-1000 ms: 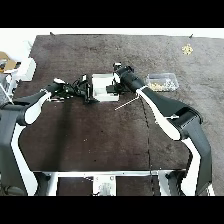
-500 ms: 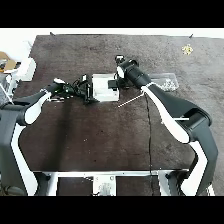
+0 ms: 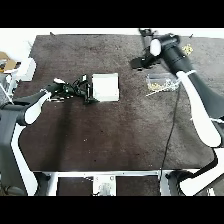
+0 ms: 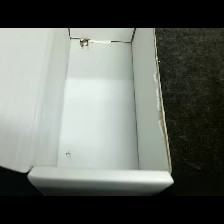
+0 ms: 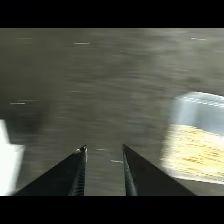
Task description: Fold the box and place the chain.
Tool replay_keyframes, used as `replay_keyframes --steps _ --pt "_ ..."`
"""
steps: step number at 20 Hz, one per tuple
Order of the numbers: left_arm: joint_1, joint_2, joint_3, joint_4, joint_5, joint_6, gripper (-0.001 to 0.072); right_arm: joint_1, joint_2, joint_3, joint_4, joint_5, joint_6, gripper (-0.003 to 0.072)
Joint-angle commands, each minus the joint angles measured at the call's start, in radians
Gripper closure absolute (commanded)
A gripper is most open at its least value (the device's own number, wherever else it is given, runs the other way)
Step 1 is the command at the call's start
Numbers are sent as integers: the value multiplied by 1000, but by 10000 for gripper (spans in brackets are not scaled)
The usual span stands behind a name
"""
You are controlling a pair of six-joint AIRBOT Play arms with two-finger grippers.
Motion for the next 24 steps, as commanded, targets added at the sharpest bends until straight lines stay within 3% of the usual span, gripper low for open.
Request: replay_keyframes --steps 1,4,7,19,24 --pt "0 0 0 0 0 0 539 -174 -7 -16 50 49 -89 422" --pt "0 0 0 0 0 0 539 -288 -55 -61 216 51 -164 423" --pt "0 0 0 0 0 0 539 -324 -109 -85 287 45 -201 423" --pt "0 0 0 0 0 0 539 -308 -203 -85 346 -107 -201 423" --pt "0 0 0 0 0 0 539 -306 -230 -85 341 -83 -185 423"
